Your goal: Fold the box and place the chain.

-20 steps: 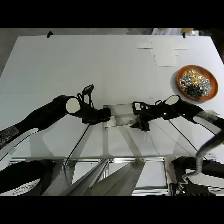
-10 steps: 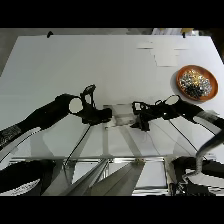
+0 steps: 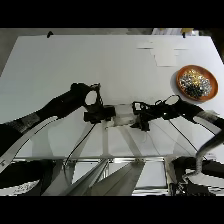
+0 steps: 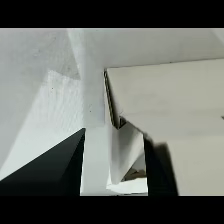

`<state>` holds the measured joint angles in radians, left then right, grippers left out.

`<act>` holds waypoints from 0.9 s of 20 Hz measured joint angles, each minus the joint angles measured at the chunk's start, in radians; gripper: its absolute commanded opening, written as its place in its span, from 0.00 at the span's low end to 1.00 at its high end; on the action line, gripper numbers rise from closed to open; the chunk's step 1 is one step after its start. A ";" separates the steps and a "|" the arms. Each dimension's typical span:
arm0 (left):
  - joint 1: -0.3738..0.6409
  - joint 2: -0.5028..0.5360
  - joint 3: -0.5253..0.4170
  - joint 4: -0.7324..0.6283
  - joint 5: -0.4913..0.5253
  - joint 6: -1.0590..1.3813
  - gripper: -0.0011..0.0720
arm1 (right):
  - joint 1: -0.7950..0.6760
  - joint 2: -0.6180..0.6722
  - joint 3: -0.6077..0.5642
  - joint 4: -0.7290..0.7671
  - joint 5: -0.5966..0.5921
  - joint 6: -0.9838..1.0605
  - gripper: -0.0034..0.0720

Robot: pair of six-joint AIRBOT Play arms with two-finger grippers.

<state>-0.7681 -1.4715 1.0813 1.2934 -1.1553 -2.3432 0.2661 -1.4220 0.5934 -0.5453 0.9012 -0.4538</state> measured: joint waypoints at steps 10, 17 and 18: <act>-0.073 -0.057 0.025 0.166 0.012 -0.168 0.31 | 0.000 0.000 0.000 0.000 0.000 0.000 0.47; -0.092 -0.060 0.023 0.202 0.039 -0.189 0.28 | 0.000 0.000 0.000 0.001 -0.001 0.001 0.47; -0.094 -0.060 0.020 0.200 0.040 -0.184 0.28 | 0.000 0.000 0.000 0.001 -0.001 0.001 0.47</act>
<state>-0.8619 -1.5314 1.1011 1.4937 -1.1149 -2.5271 0.2661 -1.4220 0.5934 -0.5442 0.9005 -0.4530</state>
